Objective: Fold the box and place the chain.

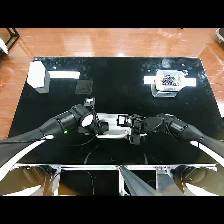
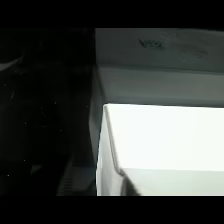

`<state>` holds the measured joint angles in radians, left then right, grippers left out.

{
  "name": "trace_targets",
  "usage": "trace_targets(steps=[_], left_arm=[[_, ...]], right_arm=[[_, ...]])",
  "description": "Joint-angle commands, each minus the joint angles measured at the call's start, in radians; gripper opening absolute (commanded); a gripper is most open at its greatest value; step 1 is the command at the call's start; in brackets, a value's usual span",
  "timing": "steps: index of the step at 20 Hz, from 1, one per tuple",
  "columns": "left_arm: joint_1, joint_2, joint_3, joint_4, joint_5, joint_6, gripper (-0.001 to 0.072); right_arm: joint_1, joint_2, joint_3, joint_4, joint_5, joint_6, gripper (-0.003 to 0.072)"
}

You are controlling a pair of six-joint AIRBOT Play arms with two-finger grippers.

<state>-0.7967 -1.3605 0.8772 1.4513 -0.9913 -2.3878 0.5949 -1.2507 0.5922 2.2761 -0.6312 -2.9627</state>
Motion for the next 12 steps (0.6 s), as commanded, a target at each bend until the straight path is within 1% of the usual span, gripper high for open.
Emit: trace_targets(steps=[1, 6, 7, 9, 11, 12], left_arm=[[0.001, 0.000, 0.001, -0.003, 0.013, 0.001, 0.0394], [0.001, 0.000, 0.001, -0.004, 0.015, 0.001, 0.0394], [0.001, 0.000, 0.001, -0.003, 0.015, 0.001, 0.0350], [0.001, 0.000, 0.001, -0.002, 0.032, 0.007, 0.0165], [0.001, -0.002, 0.001, -0.022, 0.061, 0.019, 0.0102], [0.001, -0.005, 0.001, -0.026, 0.070, 0.045, 0.0018]], right_arm=[[0.001, -0.001, 0.000, 0.000, 0.000, 0.000, 0.0106], [0.001, -0.001, 0.000, 0.000, 0.000, 0.000, 0.0107], [0.001, -0.001, 0.000, 0.000, 0.000, 0.000, 0.0107], [0.001, -0.001, 0.000, 0.000, 0.000, 0.000, 0.0107], [0.001, -0.001, 0.000, 0.000, 0.000, 0.000, 0.0107], [0.001, -0.001, 0.000, 0.000, 0.000, 0.000, 0.0107]])
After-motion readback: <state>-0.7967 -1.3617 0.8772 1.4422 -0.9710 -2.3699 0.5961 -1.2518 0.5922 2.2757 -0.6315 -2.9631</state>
